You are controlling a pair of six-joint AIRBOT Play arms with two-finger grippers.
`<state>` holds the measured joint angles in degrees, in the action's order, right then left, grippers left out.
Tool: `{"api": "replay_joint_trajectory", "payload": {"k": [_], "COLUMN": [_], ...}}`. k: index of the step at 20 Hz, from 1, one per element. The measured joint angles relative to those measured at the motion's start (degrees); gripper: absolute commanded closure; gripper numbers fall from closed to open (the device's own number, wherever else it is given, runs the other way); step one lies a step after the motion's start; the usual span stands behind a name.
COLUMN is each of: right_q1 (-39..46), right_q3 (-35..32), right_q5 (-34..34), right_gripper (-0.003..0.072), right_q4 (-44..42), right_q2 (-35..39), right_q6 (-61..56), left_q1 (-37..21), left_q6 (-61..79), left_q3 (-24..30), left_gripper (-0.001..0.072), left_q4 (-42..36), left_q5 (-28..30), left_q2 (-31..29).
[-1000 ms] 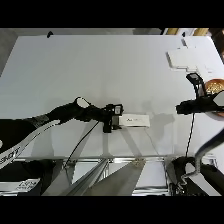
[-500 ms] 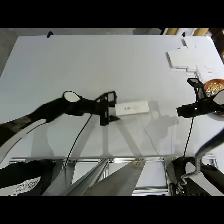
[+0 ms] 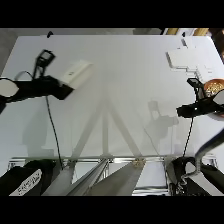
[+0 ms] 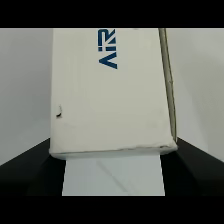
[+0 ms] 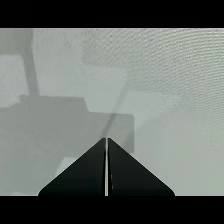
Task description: Fold the box and place the chain.
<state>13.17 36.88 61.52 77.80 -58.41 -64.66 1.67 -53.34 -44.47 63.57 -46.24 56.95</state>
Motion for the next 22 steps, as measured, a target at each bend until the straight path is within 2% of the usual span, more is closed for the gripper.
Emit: {"api": "replay_joint_trajectory", "payload": {"k": [2, 5, 7, 8, 12, 13, 14, 15, 16, 22], "right_q1": [0.0, 0.0, 0.0, 0.0, 0.0, 0.0, 0.0, 0.0, 0.0, 0.0], "right_q3": [0.0, 0.0, 0.0, 0.0, 0.0, 0.0, 0.0, 0.0, 0.0, 0.0], "right_q5": [0.0, 0.0, 0.0, 0.0, 0.0, 0.0, 0.0, 0.0, 0.0, 0.0], "right_gripper": [0.0673, 0.0673, 0.0673, 0.0673, 0.0673, 0.0673, 0.0673, 0.0673, 0.0673, 0.0673], "right_q4": [0.0, 0.0, 0.0, 0.0, 0.0, 0.0, 0.0, 0.0, 0.0, 0.0], "right_q2": [0.0, 0.0, 0.0, 0.0, 0.0, 0.0, 0.0, 0.0, 0.0, 0.0], "right_q6": [0.0, 0.0, 0.0, 0.0, 0.0, 0.0, 0.0, 0.0, 0.0, 0.0], "left_q1": [-6.2, -14.3, -18.4, -20.1, -23.8, -24.2, -24.5, -24.7, -24.8, -25.2], "left_q6": [-12.0, -23.4, -28.0, -29.7, -34.1, -34.8, -35.3, -35.7, -36.0, -35.0], "left_q3": [0.1, 0.3, 0.4, 0.4, 0.4, 0.4, 0.4, 0.4, 0.4, 0.4], "left_gripper": [0.0434, 0.0412, 0.0376, 0.0309, 0.0293, 0.0270, 0.0157, -0.0007, 0.0012, 0.0016], "left_q4": [10.8, 20.0, 23.0, 24.0, 26.1, 26.3, 26.4, 26.5, 26.6, 27.3], "left_q5": [-1.6, -3.4, -4.4, -4.9, -6.8, -7.6, -8.1, -8.9, -9.7, -14.1], "left_q2": [-1.2, -1.6, -1.1, -0.7, 2.4, 3.4, 4.4, 5.5, 6.3, 8.3]}}
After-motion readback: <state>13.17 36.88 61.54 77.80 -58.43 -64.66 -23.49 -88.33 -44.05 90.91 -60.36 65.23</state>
